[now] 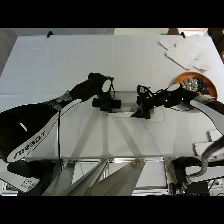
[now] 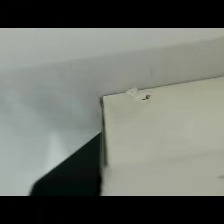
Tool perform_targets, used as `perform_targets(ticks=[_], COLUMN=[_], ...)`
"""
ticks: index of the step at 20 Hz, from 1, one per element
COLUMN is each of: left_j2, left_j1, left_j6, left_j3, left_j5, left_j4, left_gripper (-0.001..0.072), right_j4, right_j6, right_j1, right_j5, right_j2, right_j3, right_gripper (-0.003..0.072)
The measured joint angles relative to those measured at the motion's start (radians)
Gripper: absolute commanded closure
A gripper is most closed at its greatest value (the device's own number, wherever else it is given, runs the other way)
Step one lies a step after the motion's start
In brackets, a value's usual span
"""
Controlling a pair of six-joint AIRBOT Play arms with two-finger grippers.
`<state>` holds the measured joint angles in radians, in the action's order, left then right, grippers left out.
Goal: Fold the box and place the chain.
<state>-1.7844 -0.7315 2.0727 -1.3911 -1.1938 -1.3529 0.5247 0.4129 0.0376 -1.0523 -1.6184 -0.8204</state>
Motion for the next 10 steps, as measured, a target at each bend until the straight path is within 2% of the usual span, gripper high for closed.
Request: perform_targets(ticks=[1, 3, 4, 6, 7, 8, 10], left_j2=[0.001, 0.007, 0.012, 0.031, 0.038, 0.049, 0.069], left_j1=[0.001, 0.005, 0.008, 0.018, 0.022, 0.030, 0.047], left_j6=[0.002, 0.003, -0.001, 0.000, 0.000, 0.000, 0.000], left_j3=[0.000, 0.000, 0.000, 0.000, 0.000, 0.000, 0.000], left_j5=[0.013, 0.027, 0.066, 0.047, 0.044, 0.036, 0.011], left_j4=[0.010, 0.010, -0.003, -0.008, 0.001, 0.005, 0.004], left_gripper=[0.0350, 0.0349, 0.0349, 0.0348, 0.0331, 0.0264, 0.0244], right_j4=[-0.002, -0.002, -0.003, -0.002, -0.001, -0.002, -0.001], right_j6=[-0.002, -0.003, -0.005, -0.004, -0.004, -0.004, -0.004], right_j1=[0.000, 0.000, 0.000, 0.000, 0.000, 0.000, 0.000], right_j5=[0.000, -0.001, -0.001, -0.005, -0.005, -0.005, -0.005], right_j2=[0.000, 0.000, 0.000, 0.000, 0.000, 0.000, 0.000], right_j3=[0.000, 0.000, 0.000, 0.000, 0.000, 0.000, 0.000], right_gripper=[0.0168, 0.0168, 0.0168, 0.0168, 0.0168, 0.0168, 0.0168])
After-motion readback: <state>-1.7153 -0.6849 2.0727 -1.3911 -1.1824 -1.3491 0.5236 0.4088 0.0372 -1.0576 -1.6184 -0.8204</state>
